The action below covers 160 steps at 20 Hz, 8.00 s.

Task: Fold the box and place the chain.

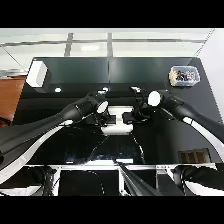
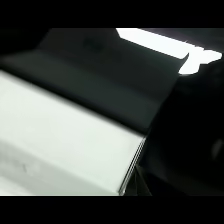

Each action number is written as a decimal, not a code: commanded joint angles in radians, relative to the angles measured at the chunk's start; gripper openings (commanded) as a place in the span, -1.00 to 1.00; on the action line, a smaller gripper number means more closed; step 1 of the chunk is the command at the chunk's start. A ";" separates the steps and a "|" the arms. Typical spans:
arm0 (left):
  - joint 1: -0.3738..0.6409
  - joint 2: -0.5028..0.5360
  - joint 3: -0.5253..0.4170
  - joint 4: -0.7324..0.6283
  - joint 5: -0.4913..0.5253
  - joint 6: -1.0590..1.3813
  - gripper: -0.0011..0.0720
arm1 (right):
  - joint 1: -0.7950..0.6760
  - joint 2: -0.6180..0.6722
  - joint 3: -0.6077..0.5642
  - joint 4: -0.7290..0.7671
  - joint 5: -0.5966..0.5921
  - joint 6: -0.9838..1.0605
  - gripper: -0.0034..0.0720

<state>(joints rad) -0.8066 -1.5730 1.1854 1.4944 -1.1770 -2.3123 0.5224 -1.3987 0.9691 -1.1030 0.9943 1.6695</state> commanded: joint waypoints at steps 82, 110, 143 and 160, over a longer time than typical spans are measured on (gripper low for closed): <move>0.000 -0.001 0.001 0.004 -0.013 0.000 -0.89 | 0.124 -0.088 0.069 -0.259 0.079 0.418 -0.86; 0.000 -0.001 0.001 0.005 -0.009 0.000 -0.89 | -0.563 0.087 0.189 -0.690 -0.296 0.196 0.98; 0.000 -0.001 0.001 0.007 -0.011 0.000 -0.89 | -0.762 -0.603 1.002 -0.343 0.251 -0.051 -0.86; 0.000 -0.001 0.001 0.004 -0.010 0.000 -0.89 | -0.770 0.076 0.946 0.047 0.407 -0.322 -0.87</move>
<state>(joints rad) -0.8066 -1.5734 1.1854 1.5009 -1.1866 -2.3123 -0.2466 -1.4281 1.9430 -1.2045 1.3510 1.4014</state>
